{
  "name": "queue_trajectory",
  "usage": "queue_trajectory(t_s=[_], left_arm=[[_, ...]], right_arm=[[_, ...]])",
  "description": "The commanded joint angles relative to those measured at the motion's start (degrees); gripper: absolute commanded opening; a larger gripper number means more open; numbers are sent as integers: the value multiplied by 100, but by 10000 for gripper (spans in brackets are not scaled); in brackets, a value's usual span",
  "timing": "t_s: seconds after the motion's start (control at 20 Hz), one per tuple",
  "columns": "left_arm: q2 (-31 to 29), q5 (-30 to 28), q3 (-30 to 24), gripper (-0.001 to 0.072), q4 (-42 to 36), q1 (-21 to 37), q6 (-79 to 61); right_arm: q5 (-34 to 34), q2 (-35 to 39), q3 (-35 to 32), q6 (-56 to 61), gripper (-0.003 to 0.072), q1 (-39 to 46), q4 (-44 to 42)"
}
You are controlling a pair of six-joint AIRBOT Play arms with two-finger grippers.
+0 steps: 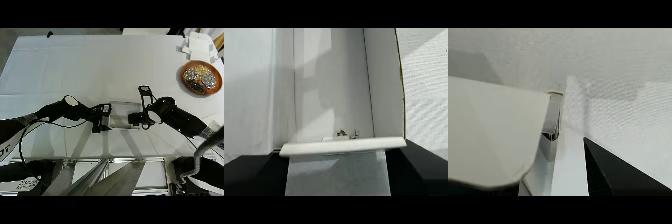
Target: Fold the box and place the chain.
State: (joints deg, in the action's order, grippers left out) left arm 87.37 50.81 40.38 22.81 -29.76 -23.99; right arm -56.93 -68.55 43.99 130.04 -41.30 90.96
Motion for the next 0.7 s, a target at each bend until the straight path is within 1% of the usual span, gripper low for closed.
queue_trajectory(t_s=[0.0,0.2,0.5,0.65], left_arm=[[-2,2,-2,412,2,2,0],[-2,2,-2,412,2,2,0],[-2,0,-2,412,2,2,2],[-2,2,-2,412,2,2,0]], right_arm=[[-61,-4,13,328,401,-116,236],[-50,-59,13,393,401,-343,511],[-90,-487,87,511,401,-592,522],[-66,-538,111,511,395,-608,581]])
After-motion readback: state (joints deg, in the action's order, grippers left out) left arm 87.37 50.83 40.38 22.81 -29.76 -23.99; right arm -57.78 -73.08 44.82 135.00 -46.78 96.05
